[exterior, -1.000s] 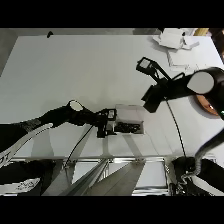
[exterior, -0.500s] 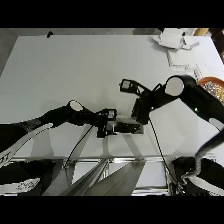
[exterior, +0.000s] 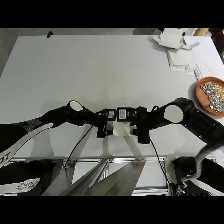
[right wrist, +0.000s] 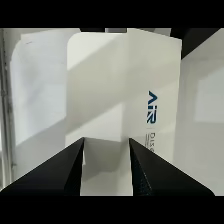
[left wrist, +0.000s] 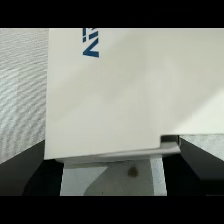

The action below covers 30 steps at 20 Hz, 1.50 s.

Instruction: Fold the box and place the chain.

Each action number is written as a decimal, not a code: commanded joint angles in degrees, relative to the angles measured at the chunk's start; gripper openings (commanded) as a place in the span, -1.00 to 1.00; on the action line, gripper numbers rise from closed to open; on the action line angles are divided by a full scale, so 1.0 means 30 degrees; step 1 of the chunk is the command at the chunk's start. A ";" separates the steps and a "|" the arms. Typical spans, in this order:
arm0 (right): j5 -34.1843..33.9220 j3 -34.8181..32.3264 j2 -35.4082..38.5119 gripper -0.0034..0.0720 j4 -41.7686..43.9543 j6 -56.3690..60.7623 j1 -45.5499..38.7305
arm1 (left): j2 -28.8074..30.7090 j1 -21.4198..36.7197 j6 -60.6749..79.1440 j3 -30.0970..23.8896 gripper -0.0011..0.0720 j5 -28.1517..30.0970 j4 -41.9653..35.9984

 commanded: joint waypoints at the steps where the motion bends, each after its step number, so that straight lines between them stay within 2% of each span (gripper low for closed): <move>1: -0.1566 -0.0306 0.0175 -0.05 -0.1188 -0.0036 0.0525 | 0.0000 0.0015 0.0000 0.0000 -0.56 0.0007 0.0000; 5: -0.1756 -0.0306 0.0175 -0.08 -0.2484 0.0095 0.0525 | 0.0000 0.0007 0.0000 0.0000 -0.56 0.0007 0.0000; 6: -0.1763 -0.0306 0.0175 -0.26 -0.2477 0.0095 0.0525 | 0.0000 0.0015 0.0000 0.0000 -0.56 0.0007 0.0000; 8: -0.1763 -0.0306 0.0175 -0.44 -0.2448 0.0095 0.0532 | 0.0000 0.0015 0.0000 0.0000 -0.56 0.0007 0.0000; 14: -0.2106 -0.0321 0.0153 -0.59 -0.2375 0.0554 0.0532 | 0.0000 0.0007 0.0000 0.0000 -0.56 0.0007 0.0000; 19: -0.2761 -0.0743 0.0138 -0.60 -0.1960 0.0525 0.0532 | 0.0000 0.0015 0.0000 0.0000 -0.56 0.0007 0.0000; 22: -0.2055 -0.1173 0.0138 -0.58 -0.1413 0.0510 0.0532 | 0.0000 0.0015 0.0000 0.0000 -0.56 0.0007 0.0000; 23: -0.1741 -0.1188 0.0138 -0.47 -0.1239 0.0510 0.0532 | 0.0000 0.0015 0.0000 0.0000 -0.56 0.0007 0.0000; 24: -0.1537 -0.1188 0.0138 -0.27 -0.1056 0.0503 0.0532 | 0.0000 0.0015 0.0000 0.0000 -0.56 0.0007 0.0000; 26: -0.1464 -0.1188 0.0197 -0.09 -0.0743 0.0503 0.0532 | 0.0000 0.0015 0.0000 0.0000 -0.56 0.0007 0.0000; 30: -0.1552 -0.1180 0.1064 0.00 0.0007 0.0503 0.0525 | 0.0000 0.0015 0.0000 0.0000 -0.56 0.0007 0.0000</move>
